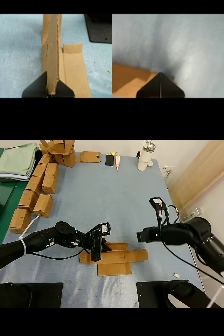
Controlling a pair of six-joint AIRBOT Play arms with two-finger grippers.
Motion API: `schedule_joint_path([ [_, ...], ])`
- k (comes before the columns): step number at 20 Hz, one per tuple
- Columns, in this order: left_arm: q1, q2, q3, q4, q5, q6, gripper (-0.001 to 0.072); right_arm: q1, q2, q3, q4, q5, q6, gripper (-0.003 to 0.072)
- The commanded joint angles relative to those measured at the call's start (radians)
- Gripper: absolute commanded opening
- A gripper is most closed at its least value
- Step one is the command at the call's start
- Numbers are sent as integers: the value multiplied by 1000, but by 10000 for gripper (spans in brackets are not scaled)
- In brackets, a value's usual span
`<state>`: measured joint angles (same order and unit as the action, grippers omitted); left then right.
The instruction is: Fold the box.
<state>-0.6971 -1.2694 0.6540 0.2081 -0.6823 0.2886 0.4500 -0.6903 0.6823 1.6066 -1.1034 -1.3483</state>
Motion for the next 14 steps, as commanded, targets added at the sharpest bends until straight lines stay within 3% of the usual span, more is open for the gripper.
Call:
schedule_joint_path([
  [1, 0, 0, -1, -1, 0, 0, 12, 188, 105, -42, 86, -163, 140, 1],
  [3, 0, 0, -1, -2, 0, 0, 12, 344, 127, -107, 204, -141, 161, 1],
  [5, 0, 0, -1, -2, 0, 0, 13, 550, 131, -178, 151, -73, 203, 1],
  [9, 0, 0, -1, -2, -1, 0, 12, 963, 124, -291, -262, 110, 300, 9],
  [10, 0, 0, -1, -2, -1, 0, 12, 1028, 110, -307, -343, 134, 300, 211],
  [11, 0, 0, -1, -2, -1, 0, 12, 1068, 90, -316, -393, 138, 300, 475],
  [14, 0, 0, -1, -2, -2, 0, 12, 1091, -7, -317, -455, 145, 280, 504],
])
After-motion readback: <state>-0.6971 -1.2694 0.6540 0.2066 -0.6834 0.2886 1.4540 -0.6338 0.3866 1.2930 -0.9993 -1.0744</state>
